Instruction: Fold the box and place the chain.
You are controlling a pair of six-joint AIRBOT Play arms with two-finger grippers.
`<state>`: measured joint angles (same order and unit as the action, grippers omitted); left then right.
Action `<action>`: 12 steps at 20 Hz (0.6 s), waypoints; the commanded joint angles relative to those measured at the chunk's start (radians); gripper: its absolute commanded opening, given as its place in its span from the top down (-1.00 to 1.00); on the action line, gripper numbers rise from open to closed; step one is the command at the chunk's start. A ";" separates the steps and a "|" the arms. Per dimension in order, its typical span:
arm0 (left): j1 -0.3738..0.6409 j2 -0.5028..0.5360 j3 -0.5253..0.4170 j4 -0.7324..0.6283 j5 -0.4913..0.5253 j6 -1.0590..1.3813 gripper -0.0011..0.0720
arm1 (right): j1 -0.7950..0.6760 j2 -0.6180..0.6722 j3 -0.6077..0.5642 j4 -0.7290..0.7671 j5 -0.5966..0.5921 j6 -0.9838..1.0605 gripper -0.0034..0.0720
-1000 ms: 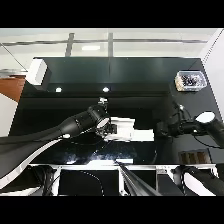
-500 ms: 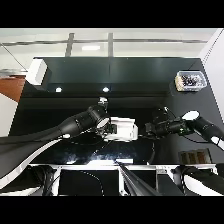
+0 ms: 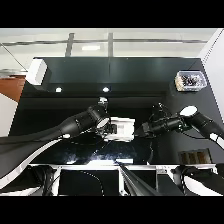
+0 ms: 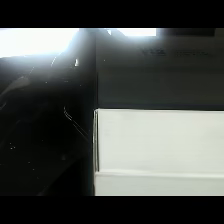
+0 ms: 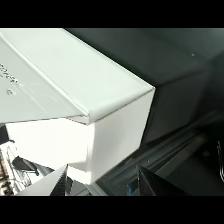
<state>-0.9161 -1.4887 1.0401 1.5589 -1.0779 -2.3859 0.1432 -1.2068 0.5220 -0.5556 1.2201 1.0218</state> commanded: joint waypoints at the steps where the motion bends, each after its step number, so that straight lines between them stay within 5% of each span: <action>1: 0.001 0.000 0.001 0.000 0.000 0.000 0.89 | 0.045 0.000 0.014 0.002 -0.063 0.040 -0.45; 7: 0.001 0.000 0.001 0.001 0.000 0.000 0.89 | 0.194 0.000 0.019 -0.034 -0.239 0.227 -0.35; 12: 0.001 0.000 0.001 0.001 -0.001 0.001 0.89 | 0.362 0.000 0.119 -0.359 -0.290 0.514 -0.35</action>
<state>-0.9161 -1.4887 1.0401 1.5597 -1.0801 -2.3856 0.4191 -1.2068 0.5911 -0.7204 0.9737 1.3518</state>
